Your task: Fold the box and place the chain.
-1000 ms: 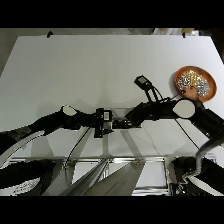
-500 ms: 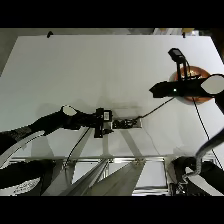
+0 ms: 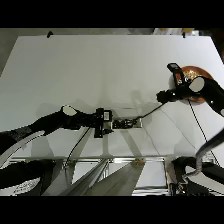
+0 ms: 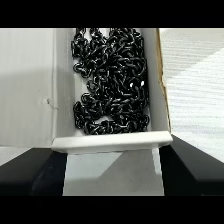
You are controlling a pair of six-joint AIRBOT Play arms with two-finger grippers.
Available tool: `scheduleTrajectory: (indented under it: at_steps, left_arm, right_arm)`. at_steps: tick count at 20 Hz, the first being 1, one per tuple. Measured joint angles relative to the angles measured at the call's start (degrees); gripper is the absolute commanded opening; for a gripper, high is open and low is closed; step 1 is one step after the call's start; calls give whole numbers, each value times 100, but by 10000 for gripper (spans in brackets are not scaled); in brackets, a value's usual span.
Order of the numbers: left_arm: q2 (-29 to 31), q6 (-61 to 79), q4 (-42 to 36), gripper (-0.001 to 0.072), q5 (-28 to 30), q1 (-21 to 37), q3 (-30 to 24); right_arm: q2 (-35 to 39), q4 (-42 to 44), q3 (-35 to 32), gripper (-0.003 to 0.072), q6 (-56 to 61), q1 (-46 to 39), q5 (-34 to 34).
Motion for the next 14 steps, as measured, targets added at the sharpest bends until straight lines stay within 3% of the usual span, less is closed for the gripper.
scheduleTrajectory:
  at_steps: [2,4,8,9,11,14]
  left_arm:
    - [0,0,0,142,0,0,0]
    - [0,0,-2,142,0,0,0]
    - [0,0,-2,142,0,0,0]
    - [0,0,0,142,0,0,0]
    - [0,0,-2,142,0,0,0]
    - [0,0,-2,142,0,0,0]
  right_arm:
    - [-146,-44,-17,360,9,-7,-7]
    - [-227,-79,-26,239,37,-11,-7]
    - [-293,-363,-70,227,422,-11,50]
    - [-299,-409,-92,243,487,-11,46]
    - [-310,-487,-142,404,608,-11,42]
    - [-315,-542,-181,399,695,-11,11]
